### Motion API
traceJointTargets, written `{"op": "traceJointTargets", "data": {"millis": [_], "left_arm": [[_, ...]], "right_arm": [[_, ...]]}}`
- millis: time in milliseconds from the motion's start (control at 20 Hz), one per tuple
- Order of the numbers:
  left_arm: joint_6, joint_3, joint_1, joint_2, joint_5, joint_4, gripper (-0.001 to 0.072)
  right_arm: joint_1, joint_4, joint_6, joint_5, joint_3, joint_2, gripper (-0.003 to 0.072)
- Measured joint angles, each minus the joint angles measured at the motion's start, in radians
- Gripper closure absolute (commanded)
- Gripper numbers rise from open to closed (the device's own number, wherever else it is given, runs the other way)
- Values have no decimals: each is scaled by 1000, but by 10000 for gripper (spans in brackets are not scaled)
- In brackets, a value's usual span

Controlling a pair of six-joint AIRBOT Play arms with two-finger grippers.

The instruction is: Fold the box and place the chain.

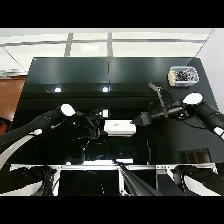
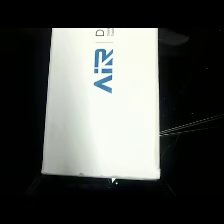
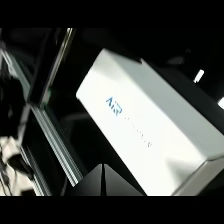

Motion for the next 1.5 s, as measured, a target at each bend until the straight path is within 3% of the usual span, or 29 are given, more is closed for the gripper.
{"op": "traceJointTargets", "data": {"millis": [750,1500], "left_arm": [[0,0,-1,0,1,0,322],[1,0,-1,0,-2,0,322]], "right_arm": [[107,101,85,-149,-13,-47,675],[174,-5,145,-197,-16,-126,675]]}}
